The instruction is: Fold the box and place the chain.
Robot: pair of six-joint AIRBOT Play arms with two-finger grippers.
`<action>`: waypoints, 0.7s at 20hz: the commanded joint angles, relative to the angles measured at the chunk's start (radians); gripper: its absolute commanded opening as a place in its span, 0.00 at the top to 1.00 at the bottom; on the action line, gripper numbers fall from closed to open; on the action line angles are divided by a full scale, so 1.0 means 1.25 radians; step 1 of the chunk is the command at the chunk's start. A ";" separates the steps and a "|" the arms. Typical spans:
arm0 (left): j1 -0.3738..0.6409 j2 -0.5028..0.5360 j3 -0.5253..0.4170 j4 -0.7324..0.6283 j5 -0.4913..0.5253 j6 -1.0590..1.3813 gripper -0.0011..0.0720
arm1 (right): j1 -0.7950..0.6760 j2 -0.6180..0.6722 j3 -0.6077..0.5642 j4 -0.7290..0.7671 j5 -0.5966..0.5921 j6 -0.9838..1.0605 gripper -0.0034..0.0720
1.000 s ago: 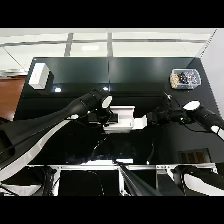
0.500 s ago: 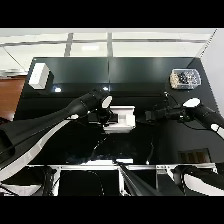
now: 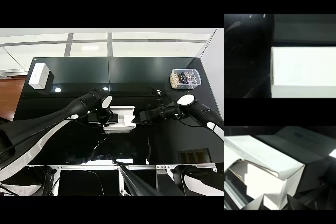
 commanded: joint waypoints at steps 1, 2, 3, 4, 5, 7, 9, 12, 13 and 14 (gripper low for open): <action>0.001 0.000 0.001 -0.001 0.000 0.000 0.95 | 0.041 0.000 0.031 -0.073 -0.009 0.088 0.54; 0.001 0.000 0.001 -0.001 0.001 0.000 0.95 | 0.055 0.000 0.039 -0.085 -0.020 0.115 0.54; 0.001 0.000 0.001 -0.001 0.001 0.001 0.95 | 0.072 0.000 0.048 -0.088 -0.031 0.127 0.54; 0.001 0.000 0.001 -0.001 0.001 0.000 0.95 | 0.089 0.000 0.056 -0.096 -0.044 0.145 0.54; 0.001 0.000 0.001 -0.001 0.001 0.001 0.95 | 0.109 0.000 0.065 -0.121 -0.060 0.180 0.54; 0.001 0.000 0.001 -0.001 0.001 0.000 0.95 | 0.158 0.000 0.089 -0.221 -0.095 0.265 0.54; 0.001 0.000 0.001 -0.001 0.001 0.000 0.95 | 0.202 -0.001 0.111 -0.328 -0.118 0.376 0.54; 0.001 0.000 0.001 -0.001 0.001 0.000 0.95 | 0.252 -0.002 0.134 -0.457 -0.120 0.533 0.54; 0.001 0.000 0.001 -0.001 0.001 0.000 0.95 | 0.268 -0.006 0.143 -0.502 -0.110 0.581 0.55; 0.001 0.000 0.001 0.000 0.001 0.000 0.95 | 0.283 -0.014 0.153 -0.540 -0.098 0.620 0.55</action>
